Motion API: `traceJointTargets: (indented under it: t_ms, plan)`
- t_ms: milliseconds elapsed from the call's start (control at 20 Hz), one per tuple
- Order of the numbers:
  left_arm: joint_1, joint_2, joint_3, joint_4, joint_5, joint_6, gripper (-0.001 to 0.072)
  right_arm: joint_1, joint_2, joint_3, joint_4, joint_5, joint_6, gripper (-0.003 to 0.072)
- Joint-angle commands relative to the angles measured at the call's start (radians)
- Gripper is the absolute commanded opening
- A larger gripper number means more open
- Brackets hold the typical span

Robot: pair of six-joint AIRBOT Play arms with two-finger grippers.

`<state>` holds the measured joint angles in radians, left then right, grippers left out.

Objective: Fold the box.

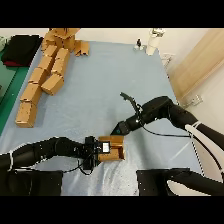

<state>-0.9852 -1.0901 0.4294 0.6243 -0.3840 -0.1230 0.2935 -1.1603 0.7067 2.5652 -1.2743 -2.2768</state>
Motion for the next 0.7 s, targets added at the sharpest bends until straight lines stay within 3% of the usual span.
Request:
traceJointTargets:
  t_ms: [0, 400, 650]
  plan:
    - [0.0, -0.001, 0.0, 0.0, 0.0, 0.001, 0.0351, 0.053, 0.077, -0.113, 0.047, 0.012, -0.065, 0.0003]
    - [0.0, -0.001, 0.0, 0.0, 0.0, 0.0, 0.0351, 0.293, 0.446, -0.312, -0.051, 0.383, -0.137, 0.0004]
    - [0.0, -0.001, 0.0, 0.0, 0.0, 0.0, 0.0351, 0.494, 0.571, -0.359, -0.402, 0.571, -0.138, 0.0004]
